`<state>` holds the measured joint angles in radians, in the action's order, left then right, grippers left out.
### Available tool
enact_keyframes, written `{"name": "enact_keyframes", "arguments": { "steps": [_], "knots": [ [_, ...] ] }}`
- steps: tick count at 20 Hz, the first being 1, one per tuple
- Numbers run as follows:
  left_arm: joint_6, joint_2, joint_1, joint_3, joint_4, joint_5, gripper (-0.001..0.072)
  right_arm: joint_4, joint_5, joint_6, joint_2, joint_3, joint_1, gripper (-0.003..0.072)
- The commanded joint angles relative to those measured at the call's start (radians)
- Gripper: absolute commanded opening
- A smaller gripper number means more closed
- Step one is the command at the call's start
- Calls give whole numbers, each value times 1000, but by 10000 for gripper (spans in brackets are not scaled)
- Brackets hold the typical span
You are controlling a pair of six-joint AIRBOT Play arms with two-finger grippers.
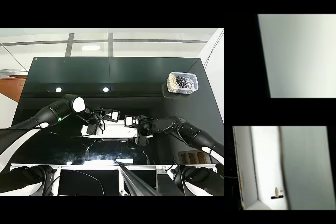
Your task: Fold the box and place the chain.
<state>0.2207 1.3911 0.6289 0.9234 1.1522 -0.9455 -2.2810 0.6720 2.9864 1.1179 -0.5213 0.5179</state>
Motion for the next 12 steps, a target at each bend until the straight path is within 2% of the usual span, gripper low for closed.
{"name": "enact_keyframes", "arguments": {
  "steps": [1,12],
  "knots": [
    [-2,1,0,0,0,2,27,5,2,0,0,0,-13,695],
    [-2,1,0,0,-1,3,27,-10,-52,0,3,0,-9,695]
  ]
}}
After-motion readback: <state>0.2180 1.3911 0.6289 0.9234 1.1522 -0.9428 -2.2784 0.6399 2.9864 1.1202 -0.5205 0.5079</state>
